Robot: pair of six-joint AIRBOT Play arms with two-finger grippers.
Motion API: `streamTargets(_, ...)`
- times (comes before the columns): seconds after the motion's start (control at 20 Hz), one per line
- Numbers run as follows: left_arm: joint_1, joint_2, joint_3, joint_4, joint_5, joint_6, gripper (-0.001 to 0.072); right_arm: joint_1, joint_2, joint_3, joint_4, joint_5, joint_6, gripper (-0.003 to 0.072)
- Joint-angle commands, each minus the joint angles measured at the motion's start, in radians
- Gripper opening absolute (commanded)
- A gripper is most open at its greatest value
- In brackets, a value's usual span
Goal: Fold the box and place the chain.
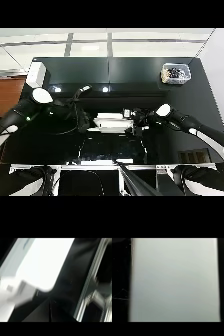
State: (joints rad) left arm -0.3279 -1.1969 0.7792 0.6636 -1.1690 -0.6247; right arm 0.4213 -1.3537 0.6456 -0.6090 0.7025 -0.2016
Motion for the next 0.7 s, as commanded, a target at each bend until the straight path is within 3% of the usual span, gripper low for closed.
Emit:
streamTargets(0.0,-0.053,-0.041,-0.064,-0.288,0.377,0.076,0.0024,0.000,-0.001,0.000,-0.002,0.001,0.000,0.0307)
streamTargets(0.1,-0.072,-0.069,-0.044,-0.277,0.587,0.076,0.0024,0.000,-0.001,0.000,-0.002,0.001,0.000,0.0307)
streamTargets(0.2,-0.066,-0.116,-0.030,-0.205,0.645,0.069,0.0024,0.000,-0.001,0.000,-0.002,0.000,0.000,0.0307)
streamTargets(0.4,-0.052,-0.210,-0.021,-0.140,0.479,0.012,0.0024,0.000,-0.001,0.000,-0.002,0.000,0.000,0.0307)
streamTargets(0.65,0.004,-0.194,0.000,-0.096,0.406,0.019,0.0023,0.000,-0.001,0.000,-0.001,0.000,0.000,0.0307)
